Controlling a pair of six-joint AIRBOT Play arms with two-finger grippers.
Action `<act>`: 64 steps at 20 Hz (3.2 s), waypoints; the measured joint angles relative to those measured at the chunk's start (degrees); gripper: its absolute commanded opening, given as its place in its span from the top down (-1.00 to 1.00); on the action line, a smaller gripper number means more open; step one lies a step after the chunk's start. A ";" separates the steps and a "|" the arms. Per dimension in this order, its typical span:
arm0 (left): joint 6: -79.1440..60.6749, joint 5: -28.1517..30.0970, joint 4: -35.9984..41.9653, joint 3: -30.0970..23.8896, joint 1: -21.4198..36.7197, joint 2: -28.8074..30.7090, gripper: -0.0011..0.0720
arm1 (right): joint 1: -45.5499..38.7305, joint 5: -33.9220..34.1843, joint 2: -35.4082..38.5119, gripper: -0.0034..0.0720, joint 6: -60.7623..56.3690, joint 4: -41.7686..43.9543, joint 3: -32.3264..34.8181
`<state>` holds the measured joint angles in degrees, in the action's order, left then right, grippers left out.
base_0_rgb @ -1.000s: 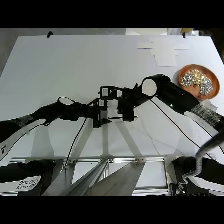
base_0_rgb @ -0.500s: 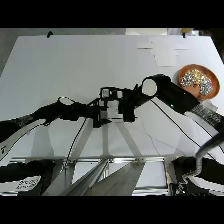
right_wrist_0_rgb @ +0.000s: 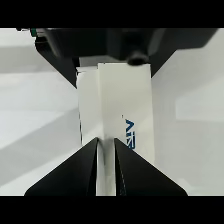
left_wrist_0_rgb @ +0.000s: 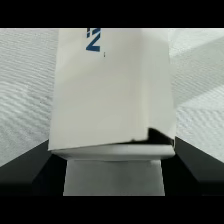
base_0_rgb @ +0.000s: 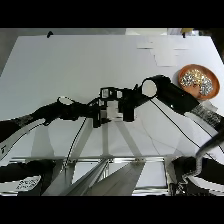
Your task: Fold the box and place the chain.
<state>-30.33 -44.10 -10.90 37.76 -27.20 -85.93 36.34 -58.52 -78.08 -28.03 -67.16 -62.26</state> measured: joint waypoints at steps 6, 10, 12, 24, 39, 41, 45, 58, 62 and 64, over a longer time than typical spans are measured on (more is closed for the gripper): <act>-0.09 -0.07 0.00 0.02 0.00 0.00 0.93 | 0.00 1.33 0.09 0.65 -0.24 -0.28 1.36; -0.11 -0.07 -0.02 0.02 0.02 0.00 0.93 | 0.02 3.28 0.15 0.62 -0.37 -0.24 2.82; -0.13 -0.09 -0.02 0.02 0.02 0.00 0.93 | 0.02 3.67 0.15 0.45 -0.42 -0.28 3.13; -0.31 -0.66 -0.13 0.00 -0.02 0.02 0.93 | -0.55 0.66 4.11 0.00 -0.42 -3.10 3.80; -0.09 -0.24 0.00 0.02 -0.02 0.02 0.93 | -7.02 -0.74 5.44 0.49 -0.42 -6.10 6.08; -0.11 -0.24 0.00 0.02 -0.02 0.02 0.93 | -7.08 -0.96 5.44 0.49 -0.39 -5.97 6.25; -0.13 -0.24 -0.02 0.02 -0.02 0.02 0.93 | -7.15 -1.38 5.46 0.49 -0.15 -5.07 8.02; -0.15 -0.55 -0.50 0.00 -0.02 0.04 0.93 | -7.26 -0.85 8.11 -0.19 -0.17 -5.22 11.65; -0.15 -0.48 -0.24 0.00 -0.04 0.04 0.93 | -7.21 1.25 9.70 -0.18 -0.09 -1.20 11.63; -0.15 -0.44 -0.20 0.02 -0.04 0.04 0.93 | -7.19 2.34 10.01 -0.14 -0.04 1.16 11.63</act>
<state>-30.48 -44.53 -11.09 37.78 -27.24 -85.89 29.15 -56.18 -68.07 -28.08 -66.00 -50.63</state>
